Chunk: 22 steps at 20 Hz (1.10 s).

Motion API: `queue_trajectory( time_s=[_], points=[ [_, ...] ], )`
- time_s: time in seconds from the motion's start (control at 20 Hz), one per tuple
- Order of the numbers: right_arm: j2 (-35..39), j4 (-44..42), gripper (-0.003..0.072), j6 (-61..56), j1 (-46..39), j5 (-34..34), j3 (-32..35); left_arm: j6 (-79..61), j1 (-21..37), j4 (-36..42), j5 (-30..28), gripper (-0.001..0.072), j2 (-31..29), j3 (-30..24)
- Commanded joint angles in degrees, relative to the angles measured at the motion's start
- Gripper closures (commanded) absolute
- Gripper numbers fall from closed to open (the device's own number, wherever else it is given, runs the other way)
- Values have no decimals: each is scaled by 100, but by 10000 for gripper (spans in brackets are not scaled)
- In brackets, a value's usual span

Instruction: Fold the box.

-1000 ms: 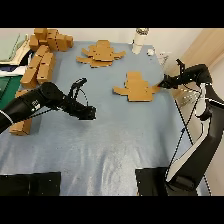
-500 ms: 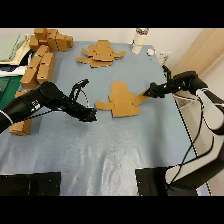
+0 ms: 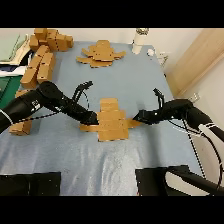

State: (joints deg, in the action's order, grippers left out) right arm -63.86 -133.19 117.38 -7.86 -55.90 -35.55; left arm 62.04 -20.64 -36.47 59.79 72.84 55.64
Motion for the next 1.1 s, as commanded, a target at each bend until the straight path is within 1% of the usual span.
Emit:
queue_trajectory(
  time_s=[0.0,0.05,0.15,0.2,0.25,0.3,0.35,0.45,0.65,0.7,0.8,0.85,0.95,1.05],
  points=[
    [-70,140,323,-68,68,103,70,-96,2,81,166,696,-2,2],
    [-216,138,326,26,68,2,-55,-96,0,98,221,695,-2,2],
    [-608,138,330,297,68,-507,-424,-52,2,168,293,696,-2,2],
    [-824,138,377,393,72,-782,-647,-57,2,286,293,696,-2,2],
    [-999,131,392,455,72,-970,-844,-85,2,393,282,695,-4,2],
    [-1156,131,392,463,72,-1128,-1027,-116,2,413,280,544,-2,2],
    [-1268,133,392,466,74,-1276,-1178,-83,2,415,278,279,-2,2],
    [-1384,131,393,463,79,-1488,-1333,-55,2,415,278,266,-2,2],
    [-1451,407,394,505,83,-1508,-1340,-55,35,415,269,265,-2,2],
    [-1464,409,431,507,85,-1513,-1340,-55,63,415,262,265,-2,2],
    [-1497,391,549,581,118,-1534,-1340,-55,170,439,262,265,-2,2],
    [-1519,361,570,623,179,-1565,-1335,-55,262,439,264,265,-2,2],
    [-1523,33,684,966,326,-1554,-1290,-55,481,439,271,265,-2,0],
    [-1521,-466,685,1377,485,-1523,-1231,-103,741,435,280,265,-2,0]
  ],
)
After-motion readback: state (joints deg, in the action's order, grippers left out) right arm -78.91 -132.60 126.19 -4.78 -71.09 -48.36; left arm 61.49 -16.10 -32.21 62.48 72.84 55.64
